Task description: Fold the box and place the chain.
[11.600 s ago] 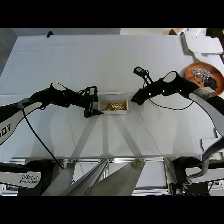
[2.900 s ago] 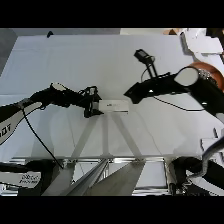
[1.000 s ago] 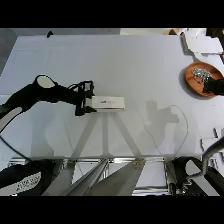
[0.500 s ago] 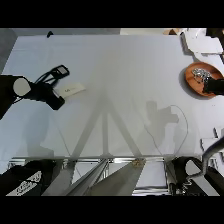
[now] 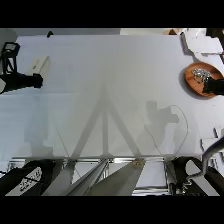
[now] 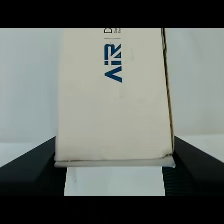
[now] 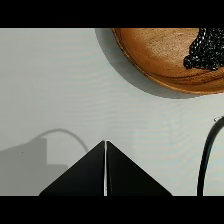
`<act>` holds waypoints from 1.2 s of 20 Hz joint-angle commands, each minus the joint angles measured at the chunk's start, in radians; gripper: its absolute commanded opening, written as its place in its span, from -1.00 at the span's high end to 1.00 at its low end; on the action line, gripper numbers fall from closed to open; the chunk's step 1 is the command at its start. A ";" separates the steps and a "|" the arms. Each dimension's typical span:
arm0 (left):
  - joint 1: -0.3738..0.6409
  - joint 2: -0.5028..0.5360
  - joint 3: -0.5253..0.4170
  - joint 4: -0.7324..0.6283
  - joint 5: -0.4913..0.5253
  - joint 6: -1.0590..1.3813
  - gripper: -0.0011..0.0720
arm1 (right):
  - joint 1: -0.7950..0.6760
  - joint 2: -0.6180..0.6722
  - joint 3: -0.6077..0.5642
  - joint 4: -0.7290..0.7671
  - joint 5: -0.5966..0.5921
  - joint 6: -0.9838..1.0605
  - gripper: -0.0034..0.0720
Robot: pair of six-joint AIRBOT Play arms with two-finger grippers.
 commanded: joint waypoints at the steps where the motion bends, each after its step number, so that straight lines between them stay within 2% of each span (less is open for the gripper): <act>1: 0.032 -0.009 0.001 -0.014 0.128 0.002 0.94 | -0.001 0.000 0.001 0.000 0.000 0.000 0.88; 9: 0.031 -0.170 0.001 -0.026 0.359 -0.002 0.94 | -0.001 0.000 0.001 0.000 0.000 0.000 0.88; 13: 0.031 -0.314 0.001 -0.044 0.396 -0.001 0.89 | -0.001 0.000 0.001 0.000 0.001 0.000 0.88; 15: 0.031 -0.370 0.001 -0.044 0.429 -0.002 0.51 | -0.001 0.000 0.001 0.000 0.000 0.000 0.88; 17: 0.031 -0.401 0.001 -0.043 0.443 -0.001 0.39 | -0.001 0.000 0.001 0.000 0.001 0.000 0.88; 21: 0.032 -0.462 0.001 -0.043 0.400 -0.001 0.38 | -0.001 0.000 0.001 0.000 0.000 0.000 0.88; 22: 0.032 -0.473 0.001 -0.042 0.385 0.000 0.26 | -0.001 0.000 0.001 0.000 0.000 0.000 0.88; 24: 0.032 -0.478 0.001 -0.035 0.370 0.035 -0.36 | -0.001 0.001 0.001 0.000 0.000 0.000 0.88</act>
